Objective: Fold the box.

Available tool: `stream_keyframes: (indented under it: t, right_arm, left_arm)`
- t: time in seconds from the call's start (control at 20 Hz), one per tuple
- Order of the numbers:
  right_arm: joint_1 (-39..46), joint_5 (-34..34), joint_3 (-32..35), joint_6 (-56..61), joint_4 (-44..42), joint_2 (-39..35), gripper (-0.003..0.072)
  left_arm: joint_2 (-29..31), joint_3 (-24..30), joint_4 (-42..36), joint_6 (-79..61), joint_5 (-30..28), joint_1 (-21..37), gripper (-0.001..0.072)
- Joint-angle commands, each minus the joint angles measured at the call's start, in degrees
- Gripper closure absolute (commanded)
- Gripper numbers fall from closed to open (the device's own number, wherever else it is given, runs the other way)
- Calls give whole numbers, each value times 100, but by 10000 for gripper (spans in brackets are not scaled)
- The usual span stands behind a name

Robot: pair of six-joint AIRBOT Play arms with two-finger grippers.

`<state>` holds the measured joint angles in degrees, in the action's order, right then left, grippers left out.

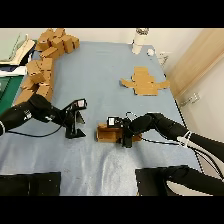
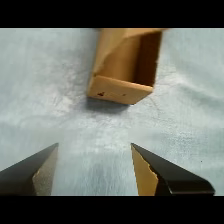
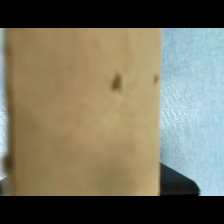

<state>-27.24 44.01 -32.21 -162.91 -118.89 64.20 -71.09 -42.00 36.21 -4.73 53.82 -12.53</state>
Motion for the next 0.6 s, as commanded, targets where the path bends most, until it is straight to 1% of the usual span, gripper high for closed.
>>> stream_keyframes:
  t: [0.0, 0.15, 0.3, 0.55]
  right_arm:
    - [0, 0, 2, 0, 0, 0, 171]
    - [0, 0, 2, 0, 0, 0, 171]
    - [0, 0, 2, 0, 0, 0, 171]
    - [0, 0, 2, 0, 0, 0, 171]
  left_arm:
    - [72, 315, -560, -1032, -479, -299, 3]
    - [-59, 313, -575, -1049, -868, -702, 3]
    - [-251, 308, -581, -1047, -1220, -960, 3]
    - [-428, 302, -671, -1047, -1318, -1244, 3]
